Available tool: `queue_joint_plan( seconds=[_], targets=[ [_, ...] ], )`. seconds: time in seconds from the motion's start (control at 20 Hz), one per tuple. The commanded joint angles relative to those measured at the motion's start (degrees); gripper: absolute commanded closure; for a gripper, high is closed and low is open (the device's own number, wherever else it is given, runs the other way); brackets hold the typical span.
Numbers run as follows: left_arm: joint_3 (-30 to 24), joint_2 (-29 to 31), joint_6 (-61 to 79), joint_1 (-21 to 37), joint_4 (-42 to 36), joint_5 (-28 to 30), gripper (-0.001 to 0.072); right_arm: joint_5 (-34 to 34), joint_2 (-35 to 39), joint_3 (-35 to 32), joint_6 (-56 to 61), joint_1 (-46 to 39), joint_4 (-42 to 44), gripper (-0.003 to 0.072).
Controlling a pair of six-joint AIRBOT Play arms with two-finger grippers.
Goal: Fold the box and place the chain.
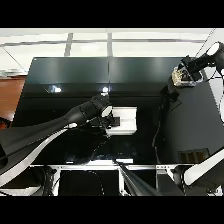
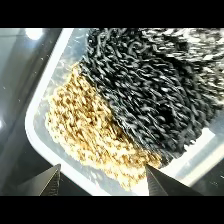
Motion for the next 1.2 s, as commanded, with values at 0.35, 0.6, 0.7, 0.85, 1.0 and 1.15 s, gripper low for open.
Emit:
queue_joint_plan(
  seconds=[0.35,0.6,0.7,0.85,1.0,1.15],
  targets=[
    [0.0,0.0,0.3,0.0,0.0,0.0,0.0683,-3.6,-5.6,1.3,-3.0,-0.3,3.9,0.0274],
    [0.0,0.0,0.3,0.0,0.0,0.0,0.0683,-3.0,-2.5,1.4,-15.0,-0.9,5.6,0.0674],
    [0.0,0.0,0.3,0.0,0.0,0.0,0.0682,-2.0,1.1,1.4,-19.9,-1.4,5.6,0.0674],
    [0.0,0.0,0.3,0.0,0.0,0.0,0.0682,0.9,9.4,1.4,-30.0,-1.5,5.6,0.0675],
    [0.0,0.0,0.3,0.0,0.0,0.0,0.0683,4.0,18.7,1.3,-35.9,-1.4,5.1,0.0677],
    [0.0,0.0,0.3,0.0,0.0,0.0,0.0683,6.1,27.3,1.3,-40.1,-1.4,5.0,0.0678]
  ],
)
